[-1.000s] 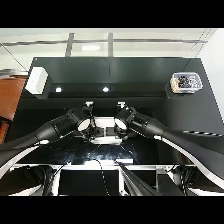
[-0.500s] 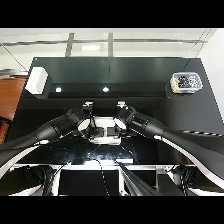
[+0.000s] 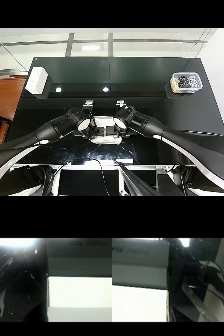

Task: Fold the box and place the chain.

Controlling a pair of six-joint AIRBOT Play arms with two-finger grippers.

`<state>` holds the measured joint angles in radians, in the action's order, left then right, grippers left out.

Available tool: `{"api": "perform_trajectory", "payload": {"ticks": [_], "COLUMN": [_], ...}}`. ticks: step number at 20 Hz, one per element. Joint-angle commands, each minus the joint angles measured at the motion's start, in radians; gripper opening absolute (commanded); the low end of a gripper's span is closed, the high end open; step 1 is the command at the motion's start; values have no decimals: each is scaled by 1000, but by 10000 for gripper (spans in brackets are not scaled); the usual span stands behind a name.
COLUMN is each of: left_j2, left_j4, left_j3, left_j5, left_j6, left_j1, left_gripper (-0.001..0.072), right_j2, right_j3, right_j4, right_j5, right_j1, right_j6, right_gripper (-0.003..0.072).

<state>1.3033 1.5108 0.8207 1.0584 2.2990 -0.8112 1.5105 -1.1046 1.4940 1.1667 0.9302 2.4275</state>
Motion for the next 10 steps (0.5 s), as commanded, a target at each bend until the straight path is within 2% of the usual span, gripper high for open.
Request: {"api": "perform_trajectory", "payload": {"ticks": [1,2,3,4,6,10], "left_j2": [0,0,0,0,0,0], "left_j4": [0,0,0,0,0,3], "left_j3": [0,0,0,0,0,0], "left_j5": [-1,-2,-2,-2,-2,-3], "left_j6": [-2,-2,-2,-2,-2,-2], "left_j1": [1,1,1,1,1,1], "left_gripper": [30,30,30,30,30,30], "right_j2": [3,3,3,3,3,0], "right_j3": [-1,-1,-1,-1,-1,-2], "right_j4": [-1,-1,-1,-1,-12,-27], "right_j5": [6,14,19,14,2,23], "right_j1": [0,0,0,1,0,-1], "right_j6": [1,1,0,0,0,-21], "right_gripper": [223,221,112,59,21,22]}}
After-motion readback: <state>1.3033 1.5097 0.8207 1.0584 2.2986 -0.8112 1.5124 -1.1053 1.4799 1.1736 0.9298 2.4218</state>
